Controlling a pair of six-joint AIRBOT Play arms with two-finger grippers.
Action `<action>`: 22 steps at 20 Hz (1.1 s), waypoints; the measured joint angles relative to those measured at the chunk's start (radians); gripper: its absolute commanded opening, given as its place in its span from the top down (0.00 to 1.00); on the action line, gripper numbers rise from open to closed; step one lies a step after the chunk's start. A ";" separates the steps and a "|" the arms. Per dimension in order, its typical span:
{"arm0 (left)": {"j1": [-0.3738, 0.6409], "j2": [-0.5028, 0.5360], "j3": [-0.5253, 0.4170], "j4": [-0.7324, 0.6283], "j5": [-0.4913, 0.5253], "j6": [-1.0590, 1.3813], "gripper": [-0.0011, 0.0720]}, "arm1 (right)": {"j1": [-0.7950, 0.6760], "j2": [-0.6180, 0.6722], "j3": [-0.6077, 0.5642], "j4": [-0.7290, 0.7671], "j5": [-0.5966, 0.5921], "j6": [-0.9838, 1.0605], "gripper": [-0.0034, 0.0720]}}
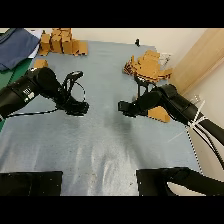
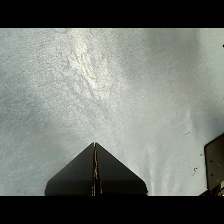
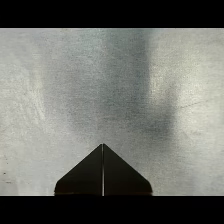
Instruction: Fold the box.
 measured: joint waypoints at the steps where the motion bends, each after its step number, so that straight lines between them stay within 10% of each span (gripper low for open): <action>1: 0.000 0.000 0.000 0.000 0.000 0.000 0.97 | 0.000 0.000 0.000 0.000 0.000 0.000 0.95; 22: 0.000 0.000 0.000 -0.003 0.134 0.009 0.97 | 0.000 -0.013 0.000 -0.002 0.123 0.004 0.95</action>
